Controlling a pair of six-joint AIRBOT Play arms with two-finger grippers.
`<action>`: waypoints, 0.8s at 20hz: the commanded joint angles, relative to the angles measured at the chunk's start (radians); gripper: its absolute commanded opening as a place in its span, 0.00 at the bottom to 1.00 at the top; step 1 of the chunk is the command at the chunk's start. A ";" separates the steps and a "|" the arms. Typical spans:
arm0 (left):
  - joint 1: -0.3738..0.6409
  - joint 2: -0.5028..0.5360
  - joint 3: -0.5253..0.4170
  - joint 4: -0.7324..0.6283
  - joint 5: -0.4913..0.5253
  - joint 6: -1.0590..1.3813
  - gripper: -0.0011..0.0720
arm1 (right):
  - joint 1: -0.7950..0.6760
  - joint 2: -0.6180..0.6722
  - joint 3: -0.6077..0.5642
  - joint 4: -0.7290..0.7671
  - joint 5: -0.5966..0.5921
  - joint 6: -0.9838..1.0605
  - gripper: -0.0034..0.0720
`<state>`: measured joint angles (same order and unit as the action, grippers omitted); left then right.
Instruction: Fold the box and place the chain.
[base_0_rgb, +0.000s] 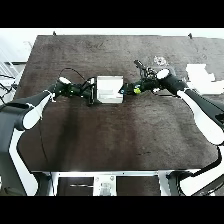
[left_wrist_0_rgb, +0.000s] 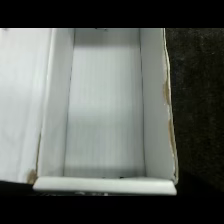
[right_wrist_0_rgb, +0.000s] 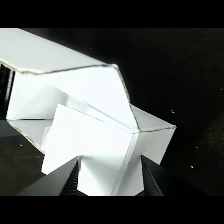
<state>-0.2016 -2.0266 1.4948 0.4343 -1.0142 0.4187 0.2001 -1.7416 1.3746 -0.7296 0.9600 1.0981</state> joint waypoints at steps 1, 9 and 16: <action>0.000 0.000 0.000 0.000 0.000 0.000 0.59 | 0.037 -0.001 0.022 -0.148 -0.022 0.137 0.67; 0.000 0.000 0.000 0.000 0.000 0.000 0.59 | 0.104 -0.061 0.141 -0.421 0.001 0.390 0.67; 0.000 0.000 0.000 0.000 -0.001 0.000 0.59 | 0.190 -0.150 0.333 -0.713 0.194 0.624 0.66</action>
<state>-0.2016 -2.0266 1.4948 0.4343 -1.0149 0.4175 0.3565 -1.8565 1.6318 -1.2972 1.0599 1.6089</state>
